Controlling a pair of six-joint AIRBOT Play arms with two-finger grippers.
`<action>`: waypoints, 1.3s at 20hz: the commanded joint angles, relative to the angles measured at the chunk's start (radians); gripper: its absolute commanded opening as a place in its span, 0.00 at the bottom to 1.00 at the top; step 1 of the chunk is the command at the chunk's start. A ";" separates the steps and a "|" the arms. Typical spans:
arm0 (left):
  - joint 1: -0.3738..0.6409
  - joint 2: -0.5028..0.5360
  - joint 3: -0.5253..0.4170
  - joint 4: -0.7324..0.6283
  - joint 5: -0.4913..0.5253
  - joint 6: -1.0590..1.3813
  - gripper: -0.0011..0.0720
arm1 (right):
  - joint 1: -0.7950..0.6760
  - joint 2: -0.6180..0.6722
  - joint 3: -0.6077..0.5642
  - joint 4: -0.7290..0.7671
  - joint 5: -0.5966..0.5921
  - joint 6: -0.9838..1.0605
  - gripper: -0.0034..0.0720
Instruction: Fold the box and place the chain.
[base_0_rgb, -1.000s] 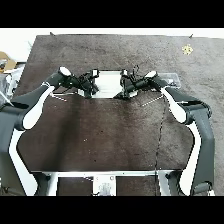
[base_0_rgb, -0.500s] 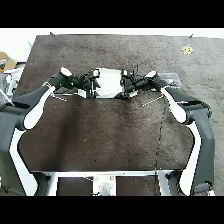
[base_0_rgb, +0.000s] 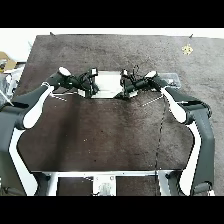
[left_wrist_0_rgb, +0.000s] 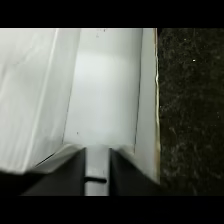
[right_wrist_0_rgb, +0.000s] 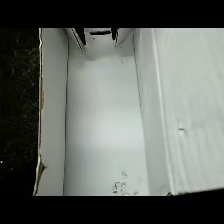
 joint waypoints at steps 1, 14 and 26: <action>0.048 0.001 0.039 -0.001 -0.133 -0.111 0.03 | 0.001 0.001 0.000 -0.001 -0.002 -0.002 0.63; 0.275 0.002 0.303 0.209 -0.296 -1.207 0.03 | 0.001 0.001 0.000 -0.001 -0.002 -0.002 0.63; 0.275 -0.001 -0.034 0.074 -0.209 -1.246 0.03 | 0.001 0.001 0.000 -0.001 -0.001 -0.002 0.63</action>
